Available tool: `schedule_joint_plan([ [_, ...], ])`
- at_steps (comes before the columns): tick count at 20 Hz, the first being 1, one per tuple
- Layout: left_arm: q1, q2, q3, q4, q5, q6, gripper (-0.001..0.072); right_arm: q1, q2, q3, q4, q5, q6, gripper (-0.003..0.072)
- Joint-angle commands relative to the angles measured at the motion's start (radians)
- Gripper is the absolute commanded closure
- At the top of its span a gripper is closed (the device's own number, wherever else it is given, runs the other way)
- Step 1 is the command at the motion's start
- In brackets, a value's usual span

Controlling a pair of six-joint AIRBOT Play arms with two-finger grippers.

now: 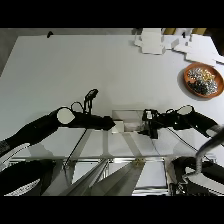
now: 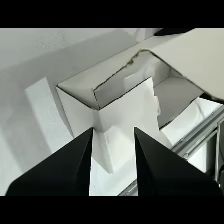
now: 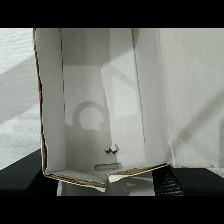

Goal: Fold the box and place the chain.

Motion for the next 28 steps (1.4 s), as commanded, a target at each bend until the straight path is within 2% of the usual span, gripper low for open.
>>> schedule_joint_plan([
  [1,-0.031,-0.002,0.018,0.1,0.029,-0.093,0.0418,0.0,0.0,0.0,0.0,0.0,0.0,0.037],
  [5,-0.063,-0.008,0.028,0.204,0.03,-0.206,0.0418,0.0,0.0,0.0,0.0,0.0,0.0,0.037],
  [12,-0.121,-0.086,0.13,0.291,0.007,-0.348,0.0418,0.0,0.0,0.0,0.0,0.0,0.0,0.037],
  [18,-0.137,-0.088,0.135,0.387,-0.001,-0.513,0.0419,0.0,0.0,0.0,0.0,0.0,0.0,0.037],
  [24,-0.137,-0.087,0.14,0.414,-0.102,-0.539,0.0419,0.0,0.0,0.0,0.0,0.0,0.0,0.037],
  [28,-0.136,-0.087,0.177,0.423,-0.159,-0.539,0.0419,0.0,0.0,0.0,0.0,0.0,0.0,0.037],
])
